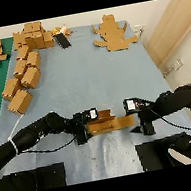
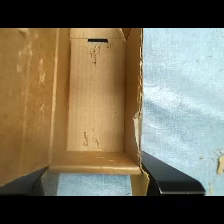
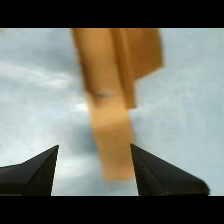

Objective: Fold the box.

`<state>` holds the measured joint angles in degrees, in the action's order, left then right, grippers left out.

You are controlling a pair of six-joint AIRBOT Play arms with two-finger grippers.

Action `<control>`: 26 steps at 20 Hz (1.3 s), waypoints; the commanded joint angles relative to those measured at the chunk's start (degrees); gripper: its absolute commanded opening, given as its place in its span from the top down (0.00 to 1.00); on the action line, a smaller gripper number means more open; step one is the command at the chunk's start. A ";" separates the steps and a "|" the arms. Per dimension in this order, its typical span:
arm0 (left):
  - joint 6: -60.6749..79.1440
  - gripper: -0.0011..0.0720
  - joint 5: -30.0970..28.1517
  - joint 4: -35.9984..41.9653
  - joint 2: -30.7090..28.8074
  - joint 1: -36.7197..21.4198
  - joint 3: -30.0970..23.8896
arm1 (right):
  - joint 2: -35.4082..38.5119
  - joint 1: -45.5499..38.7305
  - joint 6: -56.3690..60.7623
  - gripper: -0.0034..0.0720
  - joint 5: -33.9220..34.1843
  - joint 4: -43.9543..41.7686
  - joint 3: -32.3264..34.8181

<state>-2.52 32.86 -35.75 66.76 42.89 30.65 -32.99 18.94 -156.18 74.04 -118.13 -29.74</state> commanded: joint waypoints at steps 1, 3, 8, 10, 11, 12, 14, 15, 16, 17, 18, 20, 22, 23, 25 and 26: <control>0.20 0.34 -1.18 -0.66 -0.15 -0.48 0.00 | 0.68 -0.02 3.80 0.01 8.20 -5.42 -0.07; 0.63 0.34 -0.83 -2.47 -0.76 -0.85 -0.02 | 0.68 -0.02 6.82 0.01 8.52 -5.44 -0.07; 2.84 0.34 0.76 -9.09 -5.70 -1.64 -0.09 | 0.68 -0.02 7.72 0.01 8.50 -6.16 -0.07; 3.39 0.34 0.70 -9.05 -6.78 -2.19 -0.61 | 0.68 -0.02 7.74 0.01 8.50 -6.29 -0.07; 3.45 0.34 0.70 -8.24 -6.84 -2.64 -1.31 | 0.68 -0.02 7.74 0.01 8.50 -6.38 -0.07; 4.72 0.34 0.70 -6.40 -6.84 -3.19 -2.36 | 0.68 -0.02 7.74 0.01 8.50 -6.40 -0.04; 9.68 0.34 0.57 0.04 -6.86 -4.31 -4.22 | 0.68 -0.02 7.72 0.02 8.50 -6.40 -0.04; 12.13 0.34 0.61 3.08 -6.86 -4.85 -4.79 | 0.68 -0.02 7.72 0.01 8.50 -6.40 -0.07; 13.44 0.34 0.57 4.57 -6.82 -5.20 -5.14 | 0.68 -0.02 7.74 0.01 8.50 -6.43 -0.07; 13.49 0.34 0.44 4.48 -6.69 -5.42 -5.27 | 0.68 -0.02 7.72 0.01 8.48 -6.43 -0.04; 13.35 0.34 0.17 4.48 -6.69 -5.57 -5.44 | 0.66 -0.02 7.72 0.01 8.44 -6.43 -0.04; 10.19 0.34 -1.88 4.48 -6.69 -5.62 -5.70 | 0.66 -0.02 7.72 0.02 8.33 -6.43 -0.07; 8.46 0.34 -2.62 3.89 -6.69 -5.62 -5.90 | 0.66 -0.02 7.72 0.01 8.33 -6.43 -0.07; 8.46 0.34 -2.36 3.23 -6.69 -5.62 -5.90 | 0.66 -0.02 7.72 0.01 8.33 -6.43 -0.07; 6.91 0.34 -2.23 2.32 -6.69 -5.60 -5.90 | 0.66 -0.02 7.72 0.01 8.33 -6.43 -0.07; 5.62 0.34 -2.05 1.81 -6.69 -5.60 -5.95 | 0.66 -0.02 7.72 0.02 8.33 -6.43 -0.07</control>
<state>5.72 30.98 -32.77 60.12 37.36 24.86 -32.36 18.94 -148.51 82.46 -124.53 -29.74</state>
